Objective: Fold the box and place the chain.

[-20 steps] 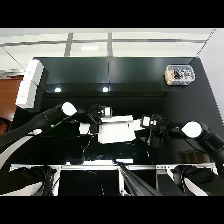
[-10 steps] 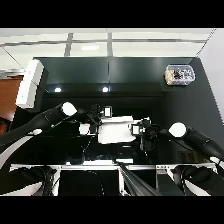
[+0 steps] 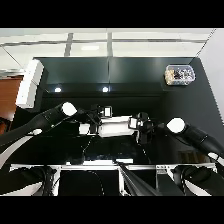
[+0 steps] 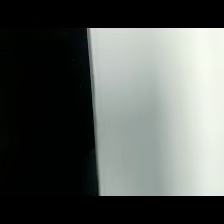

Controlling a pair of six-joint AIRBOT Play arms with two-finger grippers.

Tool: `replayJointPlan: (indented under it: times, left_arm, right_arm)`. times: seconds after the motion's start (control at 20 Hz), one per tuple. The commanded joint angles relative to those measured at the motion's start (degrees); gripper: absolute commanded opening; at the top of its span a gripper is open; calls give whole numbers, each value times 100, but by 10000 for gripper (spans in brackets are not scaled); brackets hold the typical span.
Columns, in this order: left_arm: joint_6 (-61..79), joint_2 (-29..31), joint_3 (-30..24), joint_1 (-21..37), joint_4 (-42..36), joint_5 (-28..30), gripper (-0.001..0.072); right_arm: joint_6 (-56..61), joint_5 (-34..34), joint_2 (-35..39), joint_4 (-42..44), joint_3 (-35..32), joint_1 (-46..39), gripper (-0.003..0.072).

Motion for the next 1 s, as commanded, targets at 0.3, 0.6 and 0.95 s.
replayJointPlan:
  times: [0.3,0.6,0.95]
  left_arm:
    - [2,-2,-4,-2,-4,0,27]
    - [2,-17,-4,9,66,-240,26]
    - [2,-37,-2,9,170,-422,26]
  right_arm:
    - [-227,275,-125,101,297,-468,714]
    - [-1158,955,-369,874,295,-466,714]
    - [-1539,933,-881,879,295,-450,713]
